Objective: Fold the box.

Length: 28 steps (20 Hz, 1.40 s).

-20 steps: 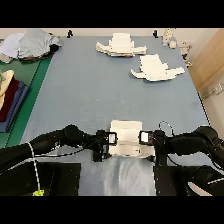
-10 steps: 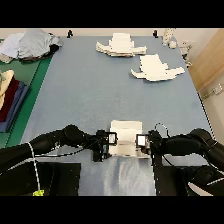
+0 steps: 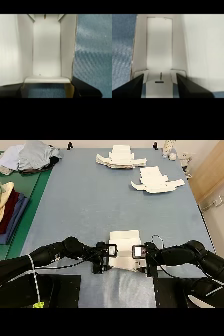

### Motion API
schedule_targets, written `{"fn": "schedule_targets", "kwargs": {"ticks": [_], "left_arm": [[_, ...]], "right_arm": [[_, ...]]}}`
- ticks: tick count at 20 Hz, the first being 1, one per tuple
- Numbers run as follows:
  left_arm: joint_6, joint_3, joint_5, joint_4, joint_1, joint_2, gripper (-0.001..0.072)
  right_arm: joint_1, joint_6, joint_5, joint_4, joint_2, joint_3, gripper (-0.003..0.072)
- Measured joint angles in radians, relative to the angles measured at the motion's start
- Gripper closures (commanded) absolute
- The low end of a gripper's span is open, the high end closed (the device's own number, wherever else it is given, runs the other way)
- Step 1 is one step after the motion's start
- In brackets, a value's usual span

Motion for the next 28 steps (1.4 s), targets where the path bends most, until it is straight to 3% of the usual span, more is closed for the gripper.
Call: {"fn": "schedule_targets", "kwargs": {"ticks": [3,4,11,14,17,22,25,28], "left_arm": [[0.001,0.0,0.0,0.002,0.0,0.0,0.0236],[0.001,0.0,0.0,0.002,0.0,0.0,0.0236],[0.001,0.0,0.0,0.001,0.0,0.0,0.0236],[0.001,0.0,0.0,0.001,0.0,0.0,0.0236],[0.001,0.0,0.0,0.001,0.0,0.0,0.0236],[0.001,0.0,0.001,0.0,0.0,0.0,0.0236],[0.001,0.0,0.001,0.0,0.0,0.0,0.0236],[0.001,0.0,0.001,0.0,0.0,0.0,0.0236]], "right_arm": [[0.001,0.049,-0.035,-0.032,0.026,0.005,0.0626],[0.0,0.114,-0.055,-0.068,0.04,0.012,0.068],[-0.054,0.985,-0.27,-0.622,0.163,0.094,0.0682],[-0.172,1.278,-0.381,-0.755,0.152,0.105,0.0682],[-0.371,1.331,-0.454,-0.695,0.076,0.109,0.0683],[-0.724,1.125,-0.475,-0.339,-0.103,0.111,0.0685],[-0.847,1.028,-0.477,-0.165,-0.193,0.111,0.0684],[-0.896,0.983,-0.491,-0.087,-0.251,0.111,0.0684]]}}
